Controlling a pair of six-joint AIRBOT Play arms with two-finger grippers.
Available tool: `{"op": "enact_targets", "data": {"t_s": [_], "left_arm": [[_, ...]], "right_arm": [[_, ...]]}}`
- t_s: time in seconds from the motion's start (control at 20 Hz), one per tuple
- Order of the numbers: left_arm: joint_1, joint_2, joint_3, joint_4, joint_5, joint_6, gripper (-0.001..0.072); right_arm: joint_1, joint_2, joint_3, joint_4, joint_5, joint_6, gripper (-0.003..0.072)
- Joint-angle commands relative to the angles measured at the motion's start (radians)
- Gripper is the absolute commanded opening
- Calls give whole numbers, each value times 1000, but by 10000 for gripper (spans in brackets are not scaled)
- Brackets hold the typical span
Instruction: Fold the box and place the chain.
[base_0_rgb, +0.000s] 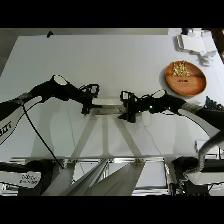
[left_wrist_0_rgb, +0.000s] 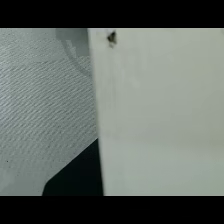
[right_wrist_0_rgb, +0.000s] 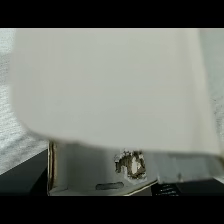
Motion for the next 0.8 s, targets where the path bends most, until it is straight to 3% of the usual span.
{"op": "enact_targets", "data": {"t_s": [0.0, 0.2, 0.75], "left_arm": [[0, 0, 1, 0, 0, 0, 8], [-1, 0, 1, -11, 1, 152, 8], [4, -1, 1, -20, -51, 157, 8]], "right_arm": [[0, -1, 0, 0, 0, 0, 393], [0, -1, 0, 0, 0, 0, 393], [0, -1, 0, 0, 0, 0, 393]]}}
